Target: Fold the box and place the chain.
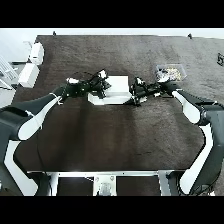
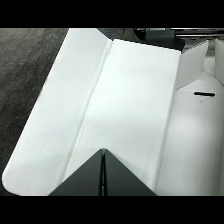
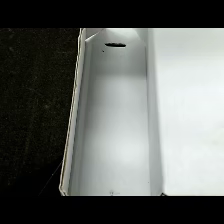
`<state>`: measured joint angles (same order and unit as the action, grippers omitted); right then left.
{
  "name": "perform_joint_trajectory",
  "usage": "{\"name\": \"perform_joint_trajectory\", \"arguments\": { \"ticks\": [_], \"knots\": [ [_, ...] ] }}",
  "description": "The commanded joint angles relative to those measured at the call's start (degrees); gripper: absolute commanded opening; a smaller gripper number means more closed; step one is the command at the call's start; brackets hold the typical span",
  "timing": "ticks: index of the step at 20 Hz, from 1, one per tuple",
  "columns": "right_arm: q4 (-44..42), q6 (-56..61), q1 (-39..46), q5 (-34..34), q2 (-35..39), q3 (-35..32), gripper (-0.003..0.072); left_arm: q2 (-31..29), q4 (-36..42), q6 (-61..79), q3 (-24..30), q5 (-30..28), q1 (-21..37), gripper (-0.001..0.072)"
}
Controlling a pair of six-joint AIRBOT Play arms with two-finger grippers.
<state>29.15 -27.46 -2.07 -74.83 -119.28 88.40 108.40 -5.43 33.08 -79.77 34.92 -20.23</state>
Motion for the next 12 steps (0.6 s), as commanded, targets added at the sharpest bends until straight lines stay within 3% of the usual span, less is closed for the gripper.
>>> {"name": "perform_joint_trajectory", "arguments": {
  "ticks": [1,9,12],
  "knots": [
    [0.0,0.0,0.0,0.0,0.0,0.0,0.0406,0.8,-0.1,0.0,-0.1,0.6,-0.1,0.0019],
    [0.0,0.0,0.0,0.0,0.0,0.0,0.0406,0.7,-0.1,0.6,-0.1,0.6,0.0,0.002],
    [0.0,0.0,0.0,0.0,0.0,0.0,0.0406,-1.9,-0.5,3.5,-0.1,1.5,0.0,0.002]
  ]
}}
